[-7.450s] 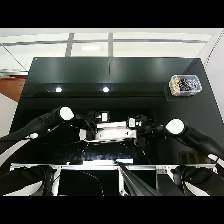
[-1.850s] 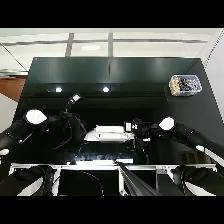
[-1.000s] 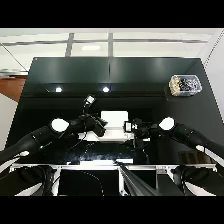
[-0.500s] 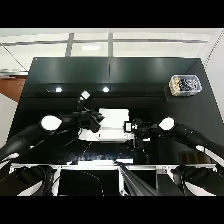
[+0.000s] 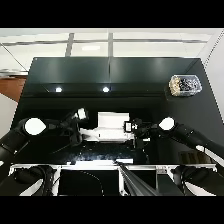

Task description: Fold the box and place the chain.

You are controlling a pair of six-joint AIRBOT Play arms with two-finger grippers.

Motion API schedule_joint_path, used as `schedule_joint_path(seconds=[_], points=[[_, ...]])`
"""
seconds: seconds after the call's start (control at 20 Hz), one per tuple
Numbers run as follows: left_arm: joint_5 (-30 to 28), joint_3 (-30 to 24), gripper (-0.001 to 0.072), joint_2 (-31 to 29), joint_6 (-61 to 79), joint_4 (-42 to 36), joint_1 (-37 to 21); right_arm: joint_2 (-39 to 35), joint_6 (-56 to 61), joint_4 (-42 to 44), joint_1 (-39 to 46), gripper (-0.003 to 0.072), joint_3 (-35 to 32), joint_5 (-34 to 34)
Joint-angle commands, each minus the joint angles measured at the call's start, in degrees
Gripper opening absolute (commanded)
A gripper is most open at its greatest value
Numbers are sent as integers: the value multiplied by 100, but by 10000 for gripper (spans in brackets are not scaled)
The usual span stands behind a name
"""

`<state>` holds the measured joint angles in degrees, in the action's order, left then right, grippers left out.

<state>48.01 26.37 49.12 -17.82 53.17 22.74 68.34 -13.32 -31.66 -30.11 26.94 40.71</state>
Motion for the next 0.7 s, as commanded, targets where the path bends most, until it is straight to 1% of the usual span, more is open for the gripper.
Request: schedule_joint_path(seconds=[0.0, 0.1, 0.2, 0.3, 0.4, 0.65], points=[[428, -201, 671, 81, 1154, 282, 66, 0, 2, 0, -2, 432, 2, 2], [208, -234, 671, 236, 1471, 125, 199, 0, 2, 0, -2, 433, 2, 2], [-118, -232, 670, 485, 1598, -271, 273, 0, 2, 0, -2, 432, 2, 2], [-166, -212, 670, 675, 2083, -627, 321, 0, 2, -2, -2, 433, 2, 2], [-330, -210, 670, 774, 2175, -898, 400, 0, 2, -2, -2, 432, 2, 2], [-807, -199, 670, 1036, 2175, -955, 780, 0, 2, 0, -2, 432, 2, 2]])
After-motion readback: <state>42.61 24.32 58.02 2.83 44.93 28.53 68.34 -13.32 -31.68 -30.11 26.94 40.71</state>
